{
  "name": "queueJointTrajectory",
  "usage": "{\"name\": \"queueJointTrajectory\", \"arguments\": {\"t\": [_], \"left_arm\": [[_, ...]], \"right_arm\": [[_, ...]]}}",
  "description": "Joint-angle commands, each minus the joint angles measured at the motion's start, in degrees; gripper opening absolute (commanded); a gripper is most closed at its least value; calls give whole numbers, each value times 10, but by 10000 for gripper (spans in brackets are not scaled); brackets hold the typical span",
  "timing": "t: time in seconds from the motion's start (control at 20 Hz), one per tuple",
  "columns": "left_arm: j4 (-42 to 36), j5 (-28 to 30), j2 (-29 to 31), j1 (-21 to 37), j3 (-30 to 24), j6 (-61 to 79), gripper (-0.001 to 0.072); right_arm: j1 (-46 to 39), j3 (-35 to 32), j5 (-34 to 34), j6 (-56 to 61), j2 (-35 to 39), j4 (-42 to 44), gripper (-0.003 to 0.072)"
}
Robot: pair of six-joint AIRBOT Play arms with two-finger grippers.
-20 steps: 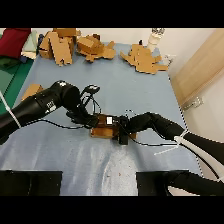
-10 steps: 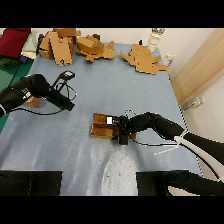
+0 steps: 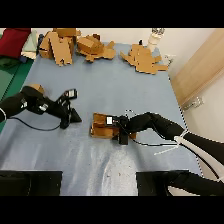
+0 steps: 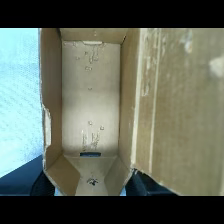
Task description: Fold the box.
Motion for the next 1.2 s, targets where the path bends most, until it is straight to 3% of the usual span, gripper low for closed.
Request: {"name": "queueJointTrajectory", "arguments": {"t": [0.0,0.05,0.45,0.85,1.15], "left_arm": [[43,31,-1,-27,-55,101,597],[49,53,-1,-44,-61,101,662],[21,185,-1,-138,-59,25,693],[-36,156,-1,-146,-39,23,693],[61,158,-1,-148,-39,-39,693]], "right_arm": [[0,0,1,0,0,0,521],[0,0,1,0,0,0,521],[0,0,0,0,0,0,521],[0,0,0,0,0,0,521],[0,0,1,0,0,0,521]]}}
